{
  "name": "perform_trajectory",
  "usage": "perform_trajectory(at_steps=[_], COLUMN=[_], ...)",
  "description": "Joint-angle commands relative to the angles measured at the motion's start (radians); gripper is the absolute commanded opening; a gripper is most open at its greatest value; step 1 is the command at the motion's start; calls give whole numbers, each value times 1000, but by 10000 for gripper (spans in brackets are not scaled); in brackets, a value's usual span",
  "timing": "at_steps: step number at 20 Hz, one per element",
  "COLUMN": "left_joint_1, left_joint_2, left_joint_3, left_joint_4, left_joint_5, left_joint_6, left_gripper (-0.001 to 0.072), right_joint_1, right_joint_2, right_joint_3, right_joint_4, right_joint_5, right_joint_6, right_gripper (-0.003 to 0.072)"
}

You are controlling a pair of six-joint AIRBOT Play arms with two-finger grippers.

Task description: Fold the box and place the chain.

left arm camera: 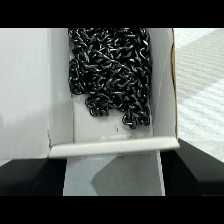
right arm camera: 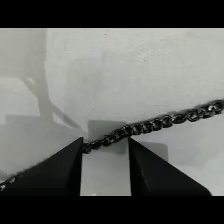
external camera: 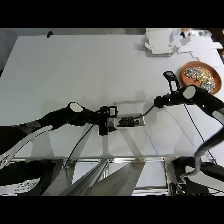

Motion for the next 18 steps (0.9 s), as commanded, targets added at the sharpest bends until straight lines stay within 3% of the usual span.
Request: perform_trajectory(at_steps=[1,5,8,13,18], left_joint_1=[0,0,0,0,0], left_joint_2=[1,1,1,1,1], left_joint_3=[0,0,0,0,0], left_joint_4=[0,0,0,0,0], left_joint_5=[0,0,0,0,0], left_joint_6=[0,0,0,0,0], left_gripper=[136,136,136,136,136], right_joint_1=[29,41,41,41,41], right_joint_2=[-6,-6,-6,31,227], right_joint_3=[0,0,0,1,1], right_joint_4=[-14,-18,-23,-21,-18], right_joint_5=[0,31,68,131,169], right_joint_6=[2,5,4,5,5], right_gripper=[235,157,37,18,18])
